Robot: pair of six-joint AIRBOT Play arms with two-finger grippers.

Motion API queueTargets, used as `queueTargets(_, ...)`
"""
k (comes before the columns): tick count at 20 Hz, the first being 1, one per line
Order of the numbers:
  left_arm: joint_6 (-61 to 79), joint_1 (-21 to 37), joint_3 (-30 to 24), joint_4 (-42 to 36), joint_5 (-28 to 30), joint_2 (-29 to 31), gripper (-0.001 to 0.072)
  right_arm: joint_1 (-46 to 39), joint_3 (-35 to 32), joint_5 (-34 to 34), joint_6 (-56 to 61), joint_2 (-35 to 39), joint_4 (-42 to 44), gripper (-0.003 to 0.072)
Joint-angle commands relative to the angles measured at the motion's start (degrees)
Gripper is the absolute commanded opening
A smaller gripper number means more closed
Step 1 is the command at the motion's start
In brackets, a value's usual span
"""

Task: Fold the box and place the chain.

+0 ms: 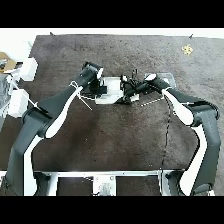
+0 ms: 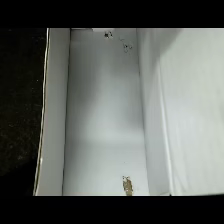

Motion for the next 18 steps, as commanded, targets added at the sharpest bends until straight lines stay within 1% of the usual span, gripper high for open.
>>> queueTargets(1, 0.6, 0.0, 0.1, 0.8, 0.0, -0.4, 0.0102, 0.0, 0.0, 0.0, 0.0, 0.0, 0.0, 0.0448)
queueTargets(2, 0.6, 0.0, 0.1, 0.8, 0.0, -0.4, 0.0082, 0.0, 0.0, 0.0, 0.0, 0.0, 0.0, 0.0447)
queueTargets(3, 0.6, 0.0, 0.1, 1.0, 0.0, -0.4, 0.0014, 0.0, 0.0, 0.0, 0.0, 0.0, 0.0, 0.0448)
queueTargets(16, 1.1, 0.0, 0.1, 0.6, 0.9, -0.2, 0.0015, 0.0, 0.0, 0.0, 0.0, 0.0, 0.0, 0.0447)
queueTargets(17, 1.3, 0.0, 0.2, 0.3, 1.1, -0.1, 0.008, 0.0, 0.0, 0.0, 0.0, 0.0, 0.0, 0.0447)
queueTargets(18, 1.7, 0.0, 0.1, -0.5, 1.4, -0.1, 0.0345, 0.0, 0.0, 0.0, 0.0, 0.0, 0.0, 0.0448)
